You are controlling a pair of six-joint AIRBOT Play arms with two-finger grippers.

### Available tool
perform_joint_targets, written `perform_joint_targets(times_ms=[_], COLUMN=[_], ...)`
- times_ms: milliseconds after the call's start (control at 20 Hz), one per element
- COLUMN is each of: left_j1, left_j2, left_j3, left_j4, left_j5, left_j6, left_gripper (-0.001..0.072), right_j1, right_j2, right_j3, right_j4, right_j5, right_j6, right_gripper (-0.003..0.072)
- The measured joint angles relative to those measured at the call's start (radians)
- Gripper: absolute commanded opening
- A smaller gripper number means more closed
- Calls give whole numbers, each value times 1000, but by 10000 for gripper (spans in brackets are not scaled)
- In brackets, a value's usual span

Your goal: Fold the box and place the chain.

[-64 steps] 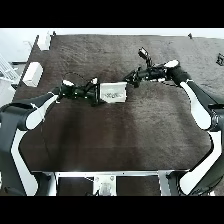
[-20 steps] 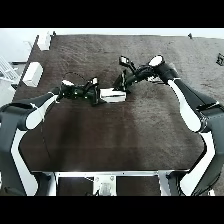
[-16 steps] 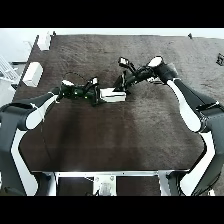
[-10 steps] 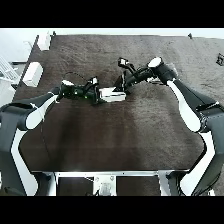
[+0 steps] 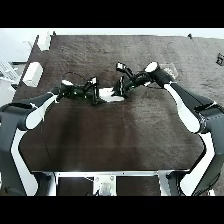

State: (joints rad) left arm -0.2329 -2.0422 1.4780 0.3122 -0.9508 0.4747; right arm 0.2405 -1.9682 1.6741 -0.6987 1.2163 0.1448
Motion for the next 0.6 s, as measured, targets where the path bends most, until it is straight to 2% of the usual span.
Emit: perform_joint_targets(times_ms=[100, 250, 350, 400, 550, 600], left_j1=[0, 0, 0, 0, -2, -3], left_j2=[0, 1, 1, 1, 1, 0], left_j3=[0, 0, 0, 0, 0, -1], left_j4=[1, 2, 2, 4, 6, 0], left_j5=[-3, -4, -5, -8, -20, -13], left_j6=[1, 0, 1, 6, 0, -8], left_gripper=[462, 462, 462, 461, 462, 462], right_j1=[2, 0, -11, -19, -43, -48], right_j2=[1, 2, 4, 7, 14, 17], right_j3=[-32, -61, -69, -73, -77, -77], right_j4=[32, 66, 105, 126, 172, 187], right_j5=[2, 6, 10, 10, 30, 52], right_j6=[2, 2, -1, -6, -18, -18], right_gripper=[372, 360, 236, 146, 22, 20])
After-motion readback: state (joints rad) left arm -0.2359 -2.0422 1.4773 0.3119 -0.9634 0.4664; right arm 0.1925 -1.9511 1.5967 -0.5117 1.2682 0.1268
